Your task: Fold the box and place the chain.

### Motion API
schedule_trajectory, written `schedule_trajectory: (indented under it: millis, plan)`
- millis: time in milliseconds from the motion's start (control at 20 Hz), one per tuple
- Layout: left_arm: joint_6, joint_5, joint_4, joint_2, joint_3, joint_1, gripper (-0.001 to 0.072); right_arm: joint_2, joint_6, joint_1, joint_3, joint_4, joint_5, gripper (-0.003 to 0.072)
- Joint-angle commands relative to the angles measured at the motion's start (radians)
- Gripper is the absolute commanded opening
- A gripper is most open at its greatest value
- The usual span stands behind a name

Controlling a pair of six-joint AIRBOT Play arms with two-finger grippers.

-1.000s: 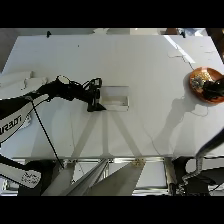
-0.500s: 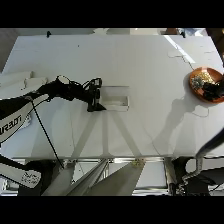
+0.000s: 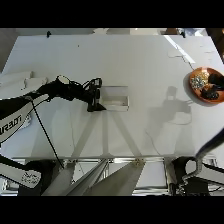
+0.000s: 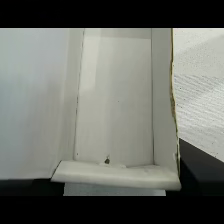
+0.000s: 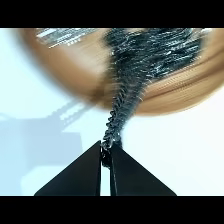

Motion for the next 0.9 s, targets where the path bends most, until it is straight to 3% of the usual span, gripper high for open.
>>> schedule_trajectory:
  millis: [0, 400, 850]
  plan:
    - [0.0, 0.0, 0.0, 0.0, 0.001, 0.0, 0.0364, 0.055, -0.001, 0.13, 0.0, 0.074, 0.129, 0.0016]
    - [0.0, 0.0, 0.0, 0.0, 0.001, 0.0, 0.0364, 0.07, 0.015, 0.599, 0.0, 0.122, 0.071, 0.0015]
    - [0.0, 0.0, 0.0, 0.0, 0.001, 0.0, 0.0364, 0.058, -0.084, 0.81, 0.0, 0.365, -0.059, 0.0015]
